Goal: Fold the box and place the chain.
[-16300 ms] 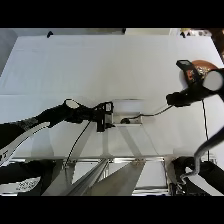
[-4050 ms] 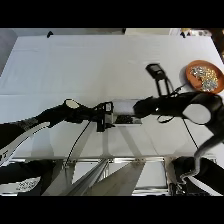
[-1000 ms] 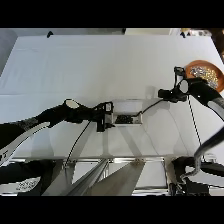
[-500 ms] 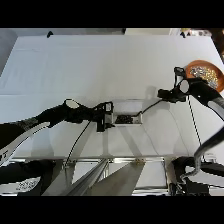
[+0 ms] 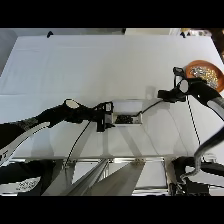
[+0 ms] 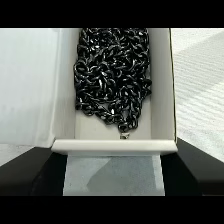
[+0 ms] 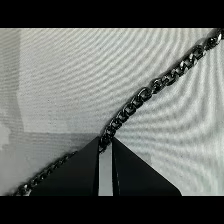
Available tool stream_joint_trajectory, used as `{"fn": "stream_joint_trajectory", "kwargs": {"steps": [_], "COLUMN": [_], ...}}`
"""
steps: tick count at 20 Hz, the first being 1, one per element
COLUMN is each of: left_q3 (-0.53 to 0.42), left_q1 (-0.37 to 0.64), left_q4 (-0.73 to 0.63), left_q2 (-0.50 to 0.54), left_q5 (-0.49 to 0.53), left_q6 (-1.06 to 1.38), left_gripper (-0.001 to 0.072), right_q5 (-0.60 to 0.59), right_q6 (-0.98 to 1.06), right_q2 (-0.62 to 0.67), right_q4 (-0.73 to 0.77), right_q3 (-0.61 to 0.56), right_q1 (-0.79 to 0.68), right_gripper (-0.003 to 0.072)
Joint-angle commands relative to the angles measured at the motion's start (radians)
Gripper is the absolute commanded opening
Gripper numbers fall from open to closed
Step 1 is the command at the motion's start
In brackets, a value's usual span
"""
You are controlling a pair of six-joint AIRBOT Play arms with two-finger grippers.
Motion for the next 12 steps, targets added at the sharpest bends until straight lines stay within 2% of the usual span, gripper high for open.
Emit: {"fn": "stream_joint_trajectory", "kwargs": {"steps": [1, 5, 8, 10, 12], "left_q3": [0.0, 0.0, 0.0, 0.0, 0.0], "left_q1": [0.0, 0.0, 0.0, 0.0, 0.0], "left_q4": [0.0, 0.0, 0.0, 0.0, 0.0], "left_q2": [0.0, 0.0, 0.0, 0.0, 0.0], "left_q5": [0.0, 0.0, 0.0, 0.0, 0.0], "left_q6": [0.0, 0.0, 0.0, 0.0, 0.0], "left_gripper": [0.0209, 0.0209, 0.0209, 0.0209, 0.0209], "right_q5": [0.076, 0.243, 0.364, 0.387, 0.344], "right_q6": [-0.088, -0.189, -0.245, -0.253, -0.247], "right_q2": [0.051, 0.249, 0.431, 0.565, 0.686], "right_q4": [-0.001, 0.01, 0.092, 0.185, 0.247], "right_q3": [0.001, 0.0, 0.0, 0.0, 0.0], "right_q1": [0.0, 0.011, 0.066, 0.129, 0.2], "right_gripper": [0.0019, 0.0019, 0.0019, 0.0019, 0.0019]}}
